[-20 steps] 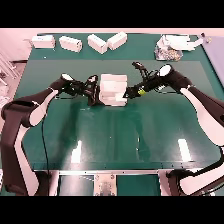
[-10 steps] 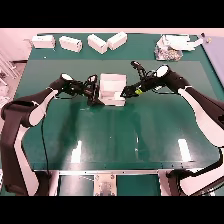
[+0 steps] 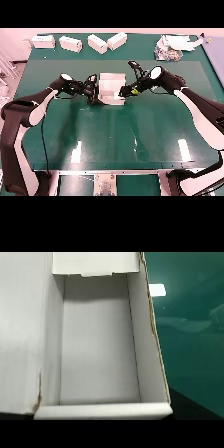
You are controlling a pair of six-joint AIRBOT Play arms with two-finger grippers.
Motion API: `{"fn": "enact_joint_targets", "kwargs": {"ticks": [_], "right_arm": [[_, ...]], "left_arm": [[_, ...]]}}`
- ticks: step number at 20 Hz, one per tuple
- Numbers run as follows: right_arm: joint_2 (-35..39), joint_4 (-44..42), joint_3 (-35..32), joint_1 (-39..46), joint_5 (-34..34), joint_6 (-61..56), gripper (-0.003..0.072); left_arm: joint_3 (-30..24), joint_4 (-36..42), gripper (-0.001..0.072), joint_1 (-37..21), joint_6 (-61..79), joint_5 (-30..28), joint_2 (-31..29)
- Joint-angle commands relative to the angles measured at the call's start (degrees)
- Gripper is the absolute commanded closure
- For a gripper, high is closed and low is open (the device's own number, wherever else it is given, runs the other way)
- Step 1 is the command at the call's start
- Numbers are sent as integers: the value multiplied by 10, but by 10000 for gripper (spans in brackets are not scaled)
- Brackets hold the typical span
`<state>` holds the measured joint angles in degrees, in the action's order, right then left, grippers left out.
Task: Fold the box and place the chain.
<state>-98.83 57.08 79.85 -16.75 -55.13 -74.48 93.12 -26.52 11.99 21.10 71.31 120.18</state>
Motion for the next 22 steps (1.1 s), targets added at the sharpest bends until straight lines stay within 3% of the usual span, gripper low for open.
{"fn": "enact_joint_targets", "kwargs": {"ticks": [1,14,22], "right_arm": [[-5,43,0,-10,14,-46,252],[-9,146,2,-31,15,-171,253],[-6,170,49,-35,-45,-190,256]], "left_arm": [[0,0,363,0,1,3,0],[0,0,363,0,1,3,0],[0,0,363,0,1,3,0]]}}
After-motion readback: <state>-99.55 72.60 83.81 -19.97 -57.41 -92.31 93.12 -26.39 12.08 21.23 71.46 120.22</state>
